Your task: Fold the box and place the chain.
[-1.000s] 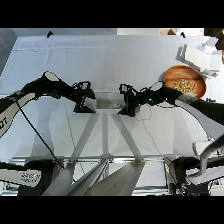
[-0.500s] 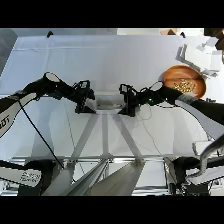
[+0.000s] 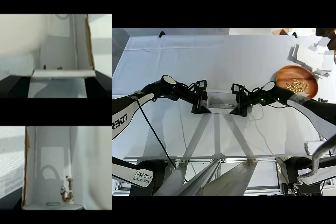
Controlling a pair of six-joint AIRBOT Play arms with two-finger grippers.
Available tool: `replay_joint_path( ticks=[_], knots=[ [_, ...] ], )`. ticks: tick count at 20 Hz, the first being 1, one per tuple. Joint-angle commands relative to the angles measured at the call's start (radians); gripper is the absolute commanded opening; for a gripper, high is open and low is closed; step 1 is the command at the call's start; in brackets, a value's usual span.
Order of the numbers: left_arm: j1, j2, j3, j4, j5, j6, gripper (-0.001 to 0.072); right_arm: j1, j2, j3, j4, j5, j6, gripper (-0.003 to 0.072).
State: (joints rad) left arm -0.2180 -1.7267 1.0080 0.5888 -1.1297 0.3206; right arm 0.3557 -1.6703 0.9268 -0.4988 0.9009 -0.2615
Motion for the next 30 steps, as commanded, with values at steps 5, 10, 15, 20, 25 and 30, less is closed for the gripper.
replay_joint_path(
  ticks=[5, 10, 15, 20, 25, 30],
  knots=[
    [-0.023, -0.003, 0.0, 0.015, 0.024, -0.023, 0.0242, 0.0, 0.001, 0.001, -0.001, 0.0, -0.002, 0.0495],
    [-0.023, -0.003, 0.0, 0.014, -0.007, -0.023, 0.0175, 0.0, 0.0, 0.001, -0.001, 0.0, -0.002, 0.0495],
    [-0.023, -0.003, 0.0, 0.014, -0.007, -0.023, 0.0175, 0.0, 0.001, 0.001, -0.001, 0.0, -0.002, 0.0495],
    [-0.023, -0.003, 0.0, 0.014, -0.007, -0.023, 0.0175, 0.0, 0.001, 0.001, -0.001, 0.0, -0.002, 0.0495],
    [-0.023, -0.003, 0.0, 0.014, -0.007, -0.023, 0.0175, 0.0, 0.001, 0.001, -0.001, 0.001, -0.002, 0.0495],
    [-0.023, -0.003, 0.0, 0.014, -0.007, -0.023, 0.0175, 0.007, 0.001, 0.001, 0.029, 0.008, -0.001, 0.0495]
  ],
)
